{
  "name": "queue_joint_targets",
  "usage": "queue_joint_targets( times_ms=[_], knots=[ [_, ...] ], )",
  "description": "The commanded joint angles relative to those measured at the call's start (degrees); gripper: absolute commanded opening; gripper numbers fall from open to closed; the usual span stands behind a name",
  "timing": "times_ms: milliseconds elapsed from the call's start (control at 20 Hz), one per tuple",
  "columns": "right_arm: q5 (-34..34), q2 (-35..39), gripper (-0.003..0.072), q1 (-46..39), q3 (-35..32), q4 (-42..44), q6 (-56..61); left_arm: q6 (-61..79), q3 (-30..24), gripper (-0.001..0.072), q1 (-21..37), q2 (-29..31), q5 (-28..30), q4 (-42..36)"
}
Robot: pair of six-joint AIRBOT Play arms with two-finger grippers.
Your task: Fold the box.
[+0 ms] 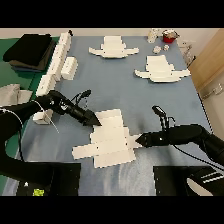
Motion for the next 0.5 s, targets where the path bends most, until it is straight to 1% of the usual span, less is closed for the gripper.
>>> queue_joint_targets(
  times_ms=[0, 100, 150, 250, 300, 450],
  knots=[
    [0.0, 0.0, 0.0001, 0.1, 0.0, -0.2, 0.0, 1.4, 0.9, 0.0296, -1.5, -0.1, -1.3, 2.1],
    [-0.1, 0.0, 0.0001, 0.1, 0.0, -0.2, 0.0, 1.4, 1.0, 0.0284, -3.0, -0.1, -0.4, 3.2],
    [-0.1, 0.0, 0.0001, 0.1, 0.0, -0.2, 0.0, 1.6, 1.0, 0.0205, -3.3, -0.1, 0.1, 3.3],
    [-0.2, 0.0, 0.0001, 0.1, 0.0, -0.3, 0.0, 1.7, 1.2, 0.0205, -3.3, -0.1, 0.5, 3.3],
    [-0.3, 0.0, 0.0001, 0.1, 0.0, -0.3, 0.0, 1.6, 1.4, 0.0166, -3.3, -0.1, 0.4, 3.3],
    [-0.2, 0.0, 0.0002, 0.1, 0.0, -0.6, 0.0, 1.7, 1.7, 0.0166, -3.3, -0.1, 0.2, 3.3]
  ],
)
